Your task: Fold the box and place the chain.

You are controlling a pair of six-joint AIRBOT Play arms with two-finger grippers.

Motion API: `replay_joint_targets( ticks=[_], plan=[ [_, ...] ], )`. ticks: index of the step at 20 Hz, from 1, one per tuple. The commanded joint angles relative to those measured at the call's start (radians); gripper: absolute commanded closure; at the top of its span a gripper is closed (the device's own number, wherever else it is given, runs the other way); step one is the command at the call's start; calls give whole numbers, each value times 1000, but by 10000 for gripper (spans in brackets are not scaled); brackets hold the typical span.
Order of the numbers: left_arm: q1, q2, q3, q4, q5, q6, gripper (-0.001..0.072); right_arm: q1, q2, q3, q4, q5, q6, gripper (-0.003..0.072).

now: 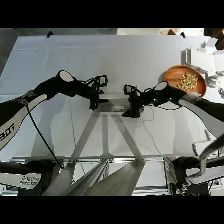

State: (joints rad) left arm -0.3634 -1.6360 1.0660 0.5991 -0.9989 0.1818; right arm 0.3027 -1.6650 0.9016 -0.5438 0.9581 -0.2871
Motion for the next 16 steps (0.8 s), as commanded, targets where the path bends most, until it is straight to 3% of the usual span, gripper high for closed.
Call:
replay_joint_targets(
  ticks=[1, 9, 10, 12, 16],
  plan=[
    [0, 0, 0, 0, 0, 0, 703, 0, -2, -1, -3, -4, 2, -8],
    [0, 0, 0, 0, 0, 0, 703, 1, -2, -1, -5, -4, 2, -8],
    [0, 0, 0, 0, 0, 0, 703, 0, -2, -1, -5, -4, 2, 4],
    [0, 0, 0, 0, 0, 0, 703, 0, -2, -1, -5, -4, 2, 120],
    [0, 0, 0, 0, 0, 0, 703, 0, -2, -1, -5, -4, 2, 161]
  ],
)
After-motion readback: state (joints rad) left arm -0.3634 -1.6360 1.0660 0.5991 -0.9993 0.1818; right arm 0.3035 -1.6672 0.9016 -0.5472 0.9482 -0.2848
